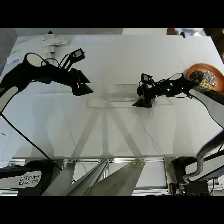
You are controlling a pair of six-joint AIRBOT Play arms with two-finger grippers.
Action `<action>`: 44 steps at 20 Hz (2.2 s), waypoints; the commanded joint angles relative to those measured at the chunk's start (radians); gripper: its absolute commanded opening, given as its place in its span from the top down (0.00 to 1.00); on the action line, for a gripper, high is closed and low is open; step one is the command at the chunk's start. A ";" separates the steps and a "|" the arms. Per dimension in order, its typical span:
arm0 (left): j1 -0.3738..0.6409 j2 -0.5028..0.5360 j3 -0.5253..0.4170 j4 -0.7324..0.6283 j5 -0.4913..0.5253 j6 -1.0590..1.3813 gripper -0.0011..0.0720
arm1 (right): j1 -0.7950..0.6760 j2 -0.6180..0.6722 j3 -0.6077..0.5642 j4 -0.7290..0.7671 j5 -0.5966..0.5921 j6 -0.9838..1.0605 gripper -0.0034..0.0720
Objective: Fold the box and place the chain.
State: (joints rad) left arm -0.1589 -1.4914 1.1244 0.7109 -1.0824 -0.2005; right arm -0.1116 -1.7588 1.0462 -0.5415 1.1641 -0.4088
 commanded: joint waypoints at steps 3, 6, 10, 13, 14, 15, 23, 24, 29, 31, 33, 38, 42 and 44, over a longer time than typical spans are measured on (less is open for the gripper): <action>-0.050 -0.045 -0.069 -0.082 0.053 0.362 0.18 | 0.000 0.000 0.001 0.000 0.001 0.000 0.27; -0.085 -0.088 -0.069 -0.082 0.073 0.381 0.21 | 0.000 0.000 0.001 0.000 0.000 0.000 0.27; -0.135 -0.122 -0.068 -0.080 0.098 0.373 0.22 | 0.000 0.000 0.001 0.000 0.000 0.000 0.27; -0.154 -0.122 -0.068 -0.076 0.151 0.314 0.22 | 0.000 0.000 0.001 0.000 0.001 0.000 0.27; -0.156 -0.122 -0.068 -0.065 0.140 0.307 0.22 | 0.000 0.000 0.001 0.000 0.000 0.000 0.27; -0.157 -0.122 -0.068 -0.048 0.116 0.307 0.22 | 0.000 0.000 0.001 0.000 0.000 0.000 0.27; -0.186 -0.137 -0.068 -0.037 0.083 0.333 0.22 | 0.000 0.000 0.001 0.000 0.001 0.000 0.27; -0.187 -0.141 -0.068 -0.041 0.080 0.336 0.22 | 0.000 0.000 0.001 0.000 0.000 0.000 0.27; -0.192 -0.141 -0.068 -0.045 0.047 0.413 0.37 | 0.000 0.000 0.001 0.000 0.000 0.000 0.27; -0.192 -0.141 -0.068 -0.045 0.047 0.436 0.39 | 0.000 0.000 0.001 0.000 0.000 0.000 0.27; -0.192 -0.142 -0.068 -0.046 0.062 0.466 0.48 | 0.000 0.000 0.001 0.000 0.000 0.000 0.27; -0.188 -0.140 -0.068 -0.039 0.083 0.477 0.55 | 0.000 0.000 0.001 0.000 0.001 0.000 0.27; -0.150 -0.140 -0.068 -0.029 0.104 0.465 0.53 | 0.000 0.000 0.001 0.000 0.000 0.000 0.27; -0.143 -0.140 -0.068 -0.030 0.139 0.459 0.49 | 0.000 0.000 0.001 0.000 0.000 0.000 0.27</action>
State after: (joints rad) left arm -0.3168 -1.6321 1.0573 0.6781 -0.9817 0.2684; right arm -0.1116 -1.7588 1.0462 -0.5415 1.1645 -0.4091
